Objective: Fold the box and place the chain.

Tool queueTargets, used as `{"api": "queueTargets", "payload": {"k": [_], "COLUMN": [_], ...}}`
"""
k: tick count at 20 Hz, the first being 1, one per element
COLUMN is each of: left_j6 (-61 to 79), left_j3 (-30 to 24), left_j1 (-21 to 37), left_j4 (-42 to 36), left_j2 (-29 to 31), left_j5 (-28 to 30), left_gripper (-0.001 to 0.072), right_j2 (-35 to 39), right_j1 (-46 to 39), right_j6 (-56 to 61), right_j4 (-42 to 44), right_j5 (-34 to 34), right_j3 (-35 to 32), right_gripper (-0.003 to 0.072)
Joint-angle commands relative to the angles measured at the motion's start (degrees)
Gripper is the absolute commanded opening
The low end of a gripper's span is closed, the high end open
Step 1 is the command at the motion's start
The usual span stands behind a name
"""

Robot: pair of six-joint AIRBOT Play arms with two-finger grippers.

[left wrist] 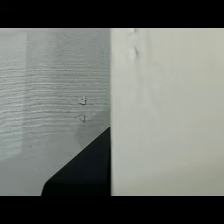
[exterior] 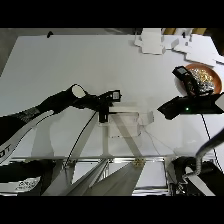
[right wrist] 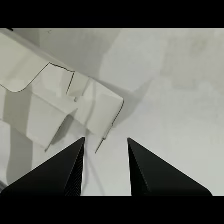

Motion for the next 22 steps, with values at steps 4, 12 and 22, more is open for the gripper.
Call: {"api": "queueTargets", "payload": {"k": [4,12,22], "left_j6": [-0.07,-0.24,-0.24], "left_j3": [-0.04,-0.04,-0.04], "left_j1": [-0.04,-0.02,-0.02], "left_j4": [0.61,0.61,0.61], "left_j2": [-0.35,-0.35,-0.35], "left_j5": [0.11,-0.07,-0.09], "left_gripper": [0.0003,0.0003,0.0003], "right_j2": [0.04,0.04,0.0], "right_j1": [0.04,0.04,16.33], "right_j6": [-0.02,-6.49,-21.03], "right_j4": [-0.02,-0.02,2.23], "right_j5": [0.02,0.79,-0.48], "right_j3": [0.07,-0.04,-7.3], "right_gripper": [0.0301,0.03,0.0017]}}
